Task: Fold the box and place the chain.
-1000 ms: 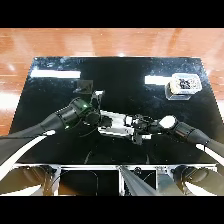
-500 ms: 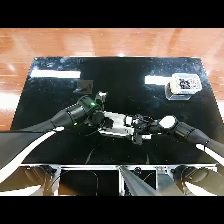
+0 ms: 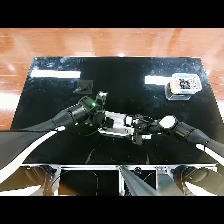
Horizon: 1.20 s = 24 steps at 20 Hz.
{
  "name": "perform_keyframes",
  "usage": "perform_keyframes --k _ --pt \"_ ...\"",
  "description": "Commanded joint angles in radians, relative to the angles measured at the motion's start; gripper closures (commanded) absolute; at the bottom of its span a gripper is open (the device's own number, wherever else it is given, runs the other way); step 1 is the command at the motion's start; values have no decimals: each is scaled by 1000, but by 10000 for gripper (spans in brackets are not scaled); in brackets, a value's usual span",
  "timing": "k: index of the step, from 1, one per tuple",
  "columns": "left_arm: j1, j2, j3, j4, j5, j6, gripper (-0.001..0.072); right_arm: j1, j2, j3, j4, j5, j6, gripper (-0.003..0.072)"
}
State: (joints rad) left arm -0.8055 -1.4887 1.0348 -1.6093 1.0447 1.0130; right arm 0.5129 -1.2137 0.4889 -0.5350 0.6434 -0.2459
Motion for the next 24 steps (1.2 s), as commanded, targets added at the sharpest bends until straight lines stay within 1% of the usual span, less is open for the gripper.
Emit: perform_keyframes --k 1,2,4,5,10,11,12,13,14,19,21,22,23,24 --pt "-1 -1 0 -4 -2 0 418 0 0 1 0 0 0 70" --pt "-1 -1 0 -4 -2 0 421 0 0 1 0 0 0 70" --pt "-3 -1 0 -5 -2 0 613 0 0 1 0 0 0 70" --pt "-6 -1 0 -7 -2 0 685 0 0 1 0 0 0 70" --pt "-13 -1 0 -27 -2 0 686 0 0 1 0 0 0 70" --pt "-13 -1 0 -26 -2 0 665 0 0 1 0 0 0 70" --pt "-13 0 0 -26 1 0 544 0 0 1 0 0 0 70" --pt "-13 0 0 -27 3 0 375 0 0 1 0 0 0 70" --pt "-13 0 0 -27 6 0 309 0 0 1 0 0 0 70" --pt "-13 0 0 -26 10 0 317 0 0 1 0 0 0 70" --pt "-13 0 0 -27 10 0 423 0 0 1 0 0 0 70" --pt "-13 0 0 -28 10 0 490 0 0 1 0 0 0 70" --pt "-13 0 0 -31 10 0 617 0 0 1 0 0 0 70" --pt "-13 0 0 -31 10 0 690 0 0 1 0 0 0 70"
